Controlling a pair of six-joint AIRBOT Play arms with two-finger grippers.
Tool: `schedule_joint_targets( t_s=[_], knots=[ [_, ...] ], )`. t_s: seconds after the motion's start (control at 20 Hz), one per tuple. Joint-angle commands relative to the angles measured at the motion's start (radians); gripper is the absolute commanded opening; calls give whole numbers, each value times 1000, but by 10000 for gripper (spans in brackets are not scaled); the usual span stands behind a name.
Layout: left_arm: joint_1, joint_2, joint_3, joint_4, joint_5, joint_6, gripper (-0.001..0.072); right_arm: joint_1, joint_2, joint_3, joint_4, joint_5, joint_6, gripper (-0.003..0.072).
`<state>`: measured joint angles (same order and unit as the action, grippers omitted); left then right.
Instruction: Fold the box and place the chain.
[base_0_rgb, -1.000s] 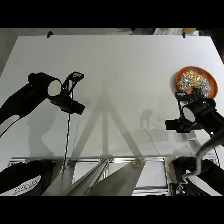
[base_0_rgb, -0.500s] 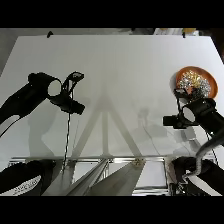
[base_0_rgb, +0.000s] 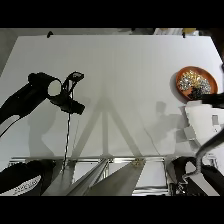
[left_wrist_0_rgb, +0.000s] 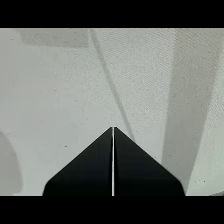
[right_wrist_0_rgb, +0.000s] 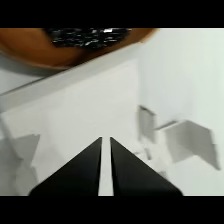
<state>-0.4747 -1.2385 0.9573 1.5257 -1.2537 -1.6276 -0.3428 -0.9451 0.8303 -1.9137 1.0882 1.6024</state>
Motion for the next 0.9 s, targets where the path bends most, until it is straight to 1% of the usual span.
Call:
schedule_joint_targets(
  t_s=[0.0, 0.05, 0.15, 0.25, 0.45, 0.55, 0.75, 0.8, 0.85],
  knots=[
    [1, 1, 0, 0, 0, 0, 7, -342, -28, 53, -34, -74, -144, 291],
    [1, 1, 0, 0, 0, 0, 7, -393, -62, 53, -32, -81, -146, 340],
    [1, 1, 0, 0, 0, 0, 7, -444, -135, 53, -39, -65, -185, 343],
    [1, 1, 0, 0, 0, 0, 7, -468, -193, 53, -39, -54, -266, 408],
    [1, 1, 0, 0, 0, 0, 7, -469, -254, 53, -23, -81, -353, 407],
    [1, 1, 0, 0, 0, 0, 7, -469, -277, 53, -5, -101, -370, 404],
    [1, 1, 0, 0, 0, 0, 7, -469, -347, 53, 2, -97, -388, 394],
    [1, 1, 0, 0, 0, 0, 7, -469, -363, 53, 3, -102, -388, 371],
    [1, 1, 0, 0, 0, 0, 7, -469, -379, 53, 3, -107, -388, 295]
  ],
)
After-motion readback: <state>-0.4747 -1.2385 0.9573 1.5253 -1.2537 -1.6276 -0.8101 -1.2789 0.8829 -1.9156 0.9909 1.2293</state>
